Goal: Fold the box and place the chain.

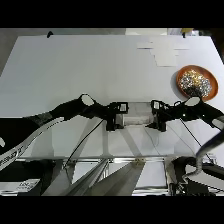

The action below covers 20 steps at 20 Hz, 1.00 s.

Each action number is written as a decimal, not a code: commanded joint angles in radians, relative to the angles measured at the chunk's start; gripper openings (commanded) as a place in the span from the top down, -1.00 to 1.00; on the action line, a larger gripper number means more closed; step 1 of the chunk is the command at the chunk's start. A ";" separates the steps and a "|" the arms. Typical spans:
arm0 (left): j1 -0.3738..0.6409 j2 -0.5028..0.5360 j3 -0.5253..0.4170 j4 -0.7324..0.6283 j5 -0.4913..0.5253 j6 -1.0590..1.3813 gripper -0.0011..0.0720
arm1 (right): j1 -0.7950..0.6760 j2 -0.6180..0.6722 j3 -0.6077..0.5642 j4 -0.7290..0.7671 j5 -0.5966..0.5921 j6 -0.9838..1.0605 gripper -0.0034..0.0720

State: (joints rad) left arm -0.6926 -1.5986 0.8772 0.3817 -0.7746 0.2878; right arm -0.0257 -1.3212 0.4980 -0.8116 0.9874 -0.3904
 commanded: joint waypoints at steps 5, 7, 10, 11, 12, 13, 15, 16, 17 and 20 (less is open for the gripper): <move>-0.001 -0.039 0.000 -0.025 0.053 0.000 -0.93 | 0.001 0.000 0.000 0.000 0.000 0.000 -0.50; -0.001 -0.039 0.000 -0.029 0.053 0.000 -0.67 | 0.001 0.000 0.000 0.000 0.000 0.000 -0.50; -0.001 -0.039 0.000 -0.029 0.053 0.000 -0.24 | 0.001 0.000 0.000 0.000 0.000 0.000 -0.50; -0.001 -0.039 0.000 -0.029 0.052 0.000 -0.01 | 0.001 0.000 0.000 0.000 0.000 0.000 -0.50; -0.002 -0.039 0.000 -0.029 0.051 0.000 0.21 | 0.001 0.000 0.000 0.000 0.000 0.000 -0.50; -0.001 -0.039 0.000 -0.029 0.050 0.001 0.39 | 0.001 0.000 0.000 0.000 0.000 0.000 -0.50; -0.001 -0.039 0.000 -0.029 0.049 0.001 0.61 | 0.001 0.000 0.000 0.000 0.000 0.000 -0.50; -0.001 -0.039 0.000 -0.029 0.049 0.000 0.61 | 0.001 0.000 0.000 0.000 0.000 0.000 -0.50; -0.001 -0.039 0.000 -0.029 0.048 0.000 0.61 | 0.001 0.000 0.000 0.000 0.000 0.000 -0.50; -0.001 -0.039 0.000 -0.029 0.041 0.000 0.58 | 0.001 0.000 0.000 0.000 0.000 0.000 -0.50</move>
